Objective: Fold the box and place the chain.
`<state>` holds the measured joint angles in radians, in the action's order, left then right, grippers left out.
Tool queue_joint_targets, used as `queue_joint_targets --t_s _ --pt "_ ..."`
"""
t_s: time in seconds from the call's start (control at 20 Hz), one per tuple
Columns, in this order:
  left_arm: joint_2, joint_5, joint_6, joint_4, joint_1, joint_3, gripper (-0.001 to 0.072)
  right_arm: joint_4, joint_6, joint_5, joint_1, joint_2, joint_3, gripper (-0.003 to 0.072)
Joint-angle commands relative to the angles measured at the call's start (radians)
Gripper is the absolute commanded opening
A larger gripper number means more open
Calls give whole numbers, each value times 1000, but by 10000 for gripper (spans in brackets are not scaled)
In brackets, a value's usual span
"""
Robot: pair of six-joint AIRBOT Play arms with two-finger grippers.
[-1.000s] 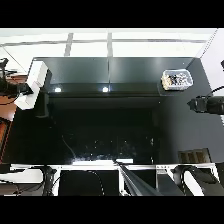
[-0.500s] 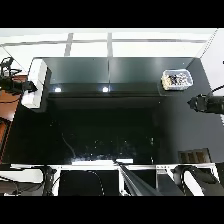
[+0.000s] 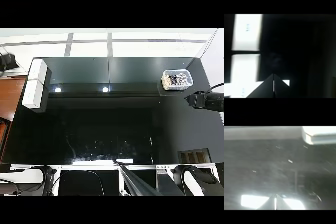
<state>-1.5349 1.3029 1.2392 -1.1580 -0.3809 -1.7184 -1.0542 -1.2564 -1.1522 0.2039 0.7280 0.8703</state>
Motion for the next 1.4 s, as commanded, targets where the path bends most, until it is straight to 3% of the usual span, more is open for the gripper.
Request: queue_joint_targets --t_s 0.0,0.1,0.2,0.4,0.55,0.65,0.85,1.35 --pt "73 181 29 194 60 -111 16 141 108 3 -9 0 0 15" --pt "190 120 29 138 177 -37 16 138 110 17 -55 0 0 15" --pt "343 -18 32 51 323 121 16 137 110 59 -128 0 -1 15" --pt "672 -385 123 -83 569 610 17 80 113 238 -274 2 -74 15" --pt "822 -553 123 -113 629 917 18 -31 113 364 -307 27 -186 15" --pt "877 -587 132 -114 624 1028 19 -103 113 387 -307 38 -235 15" --pt "895 -587 139 -112 621 1102 20 -128 113 321 -307 37 -243 15" --pt "895 -570 138 -113 621 1104 20 -128 113 322 -307 37 -243 15"
